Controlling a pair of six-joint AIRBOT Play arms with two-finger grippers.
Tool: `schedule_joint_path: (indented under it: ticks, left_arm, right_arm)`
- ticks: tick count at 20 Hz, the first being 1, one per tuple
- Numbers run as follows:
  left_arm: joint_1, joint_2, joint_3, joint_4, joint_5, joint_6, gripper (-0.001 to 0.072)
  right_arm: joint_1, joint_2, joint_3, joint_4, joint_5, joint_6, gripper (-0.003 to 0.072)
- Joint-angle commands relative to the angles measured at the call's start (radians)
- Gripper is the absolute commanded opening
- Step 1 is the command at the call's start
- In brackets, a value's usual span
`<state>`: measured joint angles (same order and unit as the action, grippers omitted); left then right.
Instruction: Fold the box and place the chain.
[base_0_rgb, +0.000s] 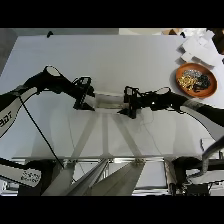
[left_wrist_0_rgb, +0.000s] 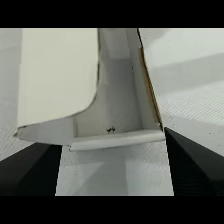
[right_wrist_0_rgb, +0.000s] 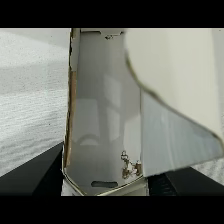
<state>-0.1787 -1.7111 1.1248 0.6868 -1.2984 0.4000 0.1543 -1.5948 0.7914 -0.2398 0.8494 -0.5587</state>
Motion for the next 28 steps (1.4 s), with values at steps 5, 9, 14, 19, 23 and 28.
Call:
schedule_joint_path:
  ticks: [5,9,14,19,23,28]
  left_arm:
    - [-0.004,-0.006,-0.027,-0.006,0.081,-0.045,0.0694]
    - [-0.004,-0.006,-0.094,-0.031,0.145,0.007,0.0694]
    - [-0.006,-0.006,-0.1,-0.202,0.143,0.132,0.0694]
    - [-0.011,-0.006,-0.1,-0.13,0.135,0.131,0.0694]
    - [-0.02,-0.006,-0.1,-0.081,0.109,0.132,0.0613]
    - [-0.028,-0.006,-0.1,-0.065,0.105,0.132,0.0455]
  right_arm:
    - [0.0,0.0,0.0,0.0,0.0,0.0,0.0439]
    - [0.0,0.0,0.0,0.0,0.0,0.0,0.0439]
    - [0.0,0.0,0.0,0.0,0.0,0.0,0.0439]
    - [0.0,0.0,0.0,0.0,0.0,0.0,0.0439]
    - [0.0,0.0,0.0,0.0,0.0,0.0,0.0439]
    - [0.0,0.0,0.0,0.0,0.0,0.0,0.0439]
